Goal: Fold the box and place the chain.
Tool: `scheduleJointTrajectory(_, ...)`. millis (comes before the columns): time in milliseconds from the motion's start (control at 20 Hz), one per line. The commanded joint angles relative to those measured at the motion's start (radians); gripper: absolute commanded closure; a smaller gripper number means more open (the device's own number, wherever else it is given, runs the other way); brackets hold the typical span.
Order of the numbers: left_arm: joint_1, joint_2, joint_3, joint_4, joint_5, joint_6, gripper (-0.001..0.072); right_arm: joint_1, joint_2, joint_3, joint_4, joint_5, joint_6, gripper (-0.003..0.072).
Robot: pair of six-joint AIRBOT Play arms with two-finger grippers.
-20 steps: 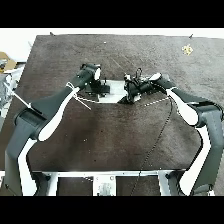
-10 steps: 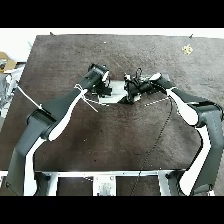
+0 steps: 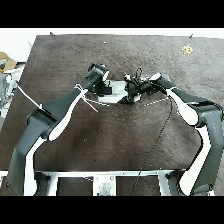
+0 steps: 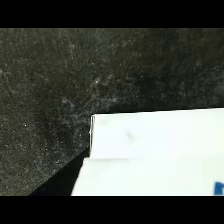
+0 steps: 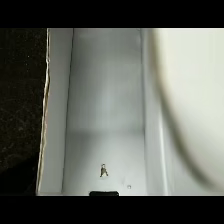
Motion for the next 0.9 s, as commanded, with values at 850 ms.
scheduleJointTrajectory(850, 0.109, 0.161, 0.008, -0.077, -0.079, 0.333, 0.0207, 0.001, -0.001, 0.001, 0.001, 0.001, 0.003, 0.0245)
